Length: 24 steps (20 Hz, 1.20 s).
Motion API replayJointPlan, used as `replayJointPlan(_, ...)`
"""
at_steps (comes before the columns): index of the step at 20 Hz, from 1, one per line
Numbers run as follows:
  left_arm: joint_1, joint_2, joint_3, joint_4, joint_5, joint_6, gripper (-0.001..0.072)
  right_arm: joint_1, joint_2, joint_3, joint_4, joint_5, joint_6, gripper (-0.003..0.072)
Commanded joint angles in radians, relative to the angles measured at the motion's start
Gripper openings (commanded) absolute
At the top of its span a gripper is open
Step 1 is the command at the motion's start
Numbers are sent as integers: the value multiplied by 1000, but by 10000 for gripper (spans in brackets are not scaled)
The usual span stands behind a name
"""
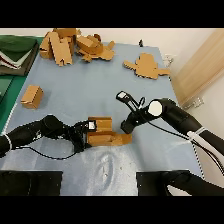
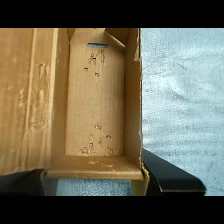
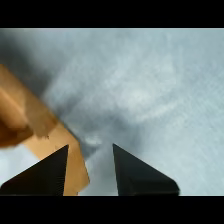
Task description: Fold the box.
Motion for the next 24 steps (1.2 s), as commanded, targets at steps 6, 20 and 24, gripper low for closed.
replayJointPlan(6, 0, -1, 0, 0, 0, -1, 419, 118, 25, -48, 56, 32, -423, 513)
replayJointPlan(20, 0, -1, 0, 0, -2, -3, 419, 212, -36, -60, 131, -91, -431, 81)
replayJointPlan(24, -1, -1, 0, 0, -2, -3, 419, 212, -50, -60, 150, -154, -431, 81)
